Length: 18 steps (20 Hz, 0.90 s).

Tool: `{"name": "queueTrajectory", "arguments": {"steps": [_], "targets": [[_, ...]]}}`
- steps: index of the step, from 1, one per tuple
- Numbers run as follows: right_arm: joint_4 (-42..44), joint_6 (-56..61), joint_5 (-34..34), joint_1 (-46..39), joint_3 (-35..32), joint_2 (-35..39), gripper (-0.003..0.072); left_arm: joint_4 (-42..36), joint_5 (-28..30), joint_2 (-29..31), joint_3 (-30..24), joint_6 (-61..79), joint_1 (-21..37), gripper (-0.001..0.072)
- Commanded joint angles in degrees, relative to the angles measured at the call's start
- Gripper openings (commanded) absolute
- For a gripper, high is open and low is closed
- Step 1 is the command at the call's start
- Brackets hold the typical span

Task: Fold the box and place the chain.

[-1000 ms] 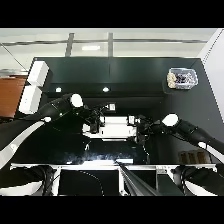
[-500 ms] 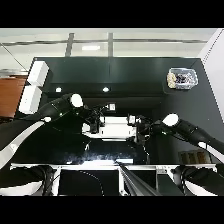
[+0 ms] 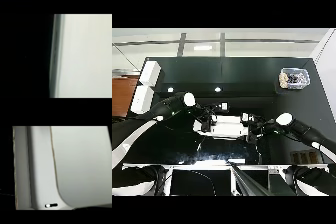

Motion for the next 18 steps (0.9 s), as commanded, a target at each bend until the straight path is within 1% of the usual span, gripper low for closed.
{"name": "queueTrajectory", "arguments": {"steps": [1,6,12,18], "targets": [[1.11,0.20,0.76,-0.28,0.02,0.09,0.0720,1.60,0.09,0.02,0.07,-1.09,-0.04,0.0023],[-1.01,-0.66,-1.18,-0.26,0.00,0.07,0.0720,1.60,0.07,0.02,0.11,-1.29,-0.04,0.0023],[-1.64,-2.99,-3.82,0.15,0.00,-0.76,0.0720,1.57,-0.02,0.02,0.11,-1.29,-0.07,0.0024],[-1.64,-4.37,-3.96,0.15,0.00,-1.18,0.0720,1.57,-0.02,0.02,0.11,-1.29,-0.07,0.0025]]}}
